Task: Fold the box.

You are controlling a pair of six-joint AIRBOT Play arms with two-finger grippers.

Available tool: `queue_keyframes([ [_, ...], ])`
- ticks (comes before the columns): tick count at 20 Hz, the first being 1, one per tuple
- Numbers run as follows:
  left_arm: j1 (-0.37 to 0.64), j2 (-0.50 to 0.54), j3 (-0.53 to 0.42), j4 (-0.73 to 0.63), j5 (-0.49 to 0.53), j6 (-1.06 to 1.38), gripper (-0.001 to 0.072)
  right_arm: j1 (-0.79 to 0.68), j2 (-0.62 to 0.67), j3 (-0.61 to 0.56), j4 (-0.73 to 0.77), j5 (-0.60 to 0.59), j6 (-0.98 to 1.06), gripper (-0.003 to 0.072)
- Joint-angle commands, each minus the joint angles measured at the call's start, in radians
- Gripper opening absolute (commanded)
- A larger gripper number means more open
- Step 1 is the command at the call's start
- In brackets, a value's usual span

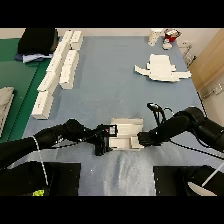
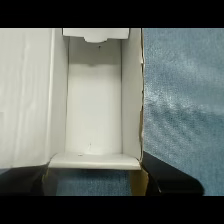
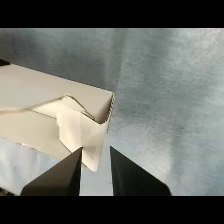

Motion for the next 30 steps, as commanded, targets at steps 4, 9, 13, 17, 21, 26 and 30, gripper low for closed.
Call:
queue_keyframes([
  [4,0.000,0.000,0.001,0.000,0.000,0.000,0.0485,0.227,-0.197,0.141,-0.249,-0.046,0.372,0.0282],
  [9,0.000,0.000,0.001,0.000,0.000,0.000,0.0484,0.303,-0.325,0.217,-0.354,-0.079,0.518,0.0282],
  [13,0.000,0.000,0.001,0.000,0.000,0.000,0.0484,0.303,-0.347,0.224,-0.354,-0.065,0.538,0.0240],
  [17,0.000,0.000,0.001,0.000,0.000,0.000,0.0484,0.303,-0.347,0.224,-0.335,-0.070,0.538,0.0003],
  [21,0.000,0.000,0.001,0.000,0.000,0.000,0.0485,0.303,-0.347,0.224,-0.330,-0.071,0.540,0.0002],
  [26,0.000,0.000,0.001,0.000,0.000,0.000,0.0484,0.303,-0.312,0.239,-0.323,-0.103,0.536,0.0255],
  [30,0.000,0.000,0.001,0.000,0.000,0.000,0.0485,0.293,-0.238,0.260,-0.372,-0.237,0.518,0.0525],
])
